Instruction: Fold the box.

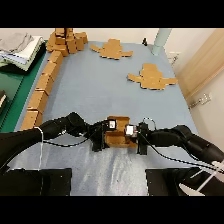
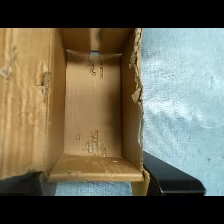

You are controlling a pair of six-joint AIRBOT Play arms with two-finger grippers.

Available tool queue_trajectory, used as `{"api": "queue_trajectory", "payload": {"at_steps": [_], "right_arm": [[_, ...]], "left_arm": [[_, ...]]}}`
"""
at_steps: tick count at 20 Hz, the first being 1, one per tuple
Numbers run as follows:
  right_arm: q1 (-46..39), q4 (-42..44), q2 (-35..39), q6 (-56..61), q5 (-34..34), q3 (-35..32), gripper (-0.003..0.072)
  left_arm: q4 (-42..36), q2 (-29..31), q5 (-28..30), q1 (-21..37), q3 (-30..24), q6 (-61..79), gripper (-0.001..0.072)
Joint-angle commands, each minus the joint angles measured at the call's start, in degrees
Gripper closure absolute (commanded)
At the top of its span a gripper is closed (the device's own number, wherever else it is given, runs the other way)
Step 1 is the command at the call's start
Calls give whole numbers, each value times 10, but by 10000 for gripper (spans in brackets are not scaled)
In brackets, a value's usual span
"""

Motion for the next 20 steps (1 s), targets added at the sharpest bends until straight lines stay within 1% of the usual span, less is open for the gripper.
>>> {"api": "queue_trajectory", "payload": {"at_steps": [1,2,3,4,5,6,7,8,9,11,13,15,16,18,20], "right_arm": [[0,-214,61,285,-85,18,683],[0,-275,84,352,-112,30,684],[-4,-355,106,457,-135,42,684],[-15,-440,123,598,-166,48,684],[-33,-497,131,713,-210,49,684],[-57,-505,132,782,-258,49,684],[-87,-460,127,800,-292,47,684],[-116,-387,121,798,-297,39,684],[-136,-311,115,798,-283,27,684],[-149,-173,98,757,-216,-5,684],[-149,-68,65,716,-145,-35,684],[-148,23,29,640,-111,-37,684],[-145,68,23,596,-99,-31,684],[-137,105,25,577,-77,-12,684],[-129,105,26,578,-76,4,684]], "left_arm": [[0,0,0,0,0,-1,114],[0,0,0,0,0,-1,114],[0,0,0,0,0,-1,114],[0,0,0,0,0,-1,114],[0,0,0,0,0,-1,114],[0,0,0,0,0,-1,114],[0,0,0,0,0,-1,114],[0,0,0,0,0,-1,114],[0,0,0,0,0,-1,114],[0,0,0,0,0,-1,114],[0,0,0,0,0,-1,114],[0,0,0,0,0,-1,114],[0,0,0,0,0,-1,114],[0,0,0,0,0,-1,114],[0,0,0,0,0,-1,114]]}}
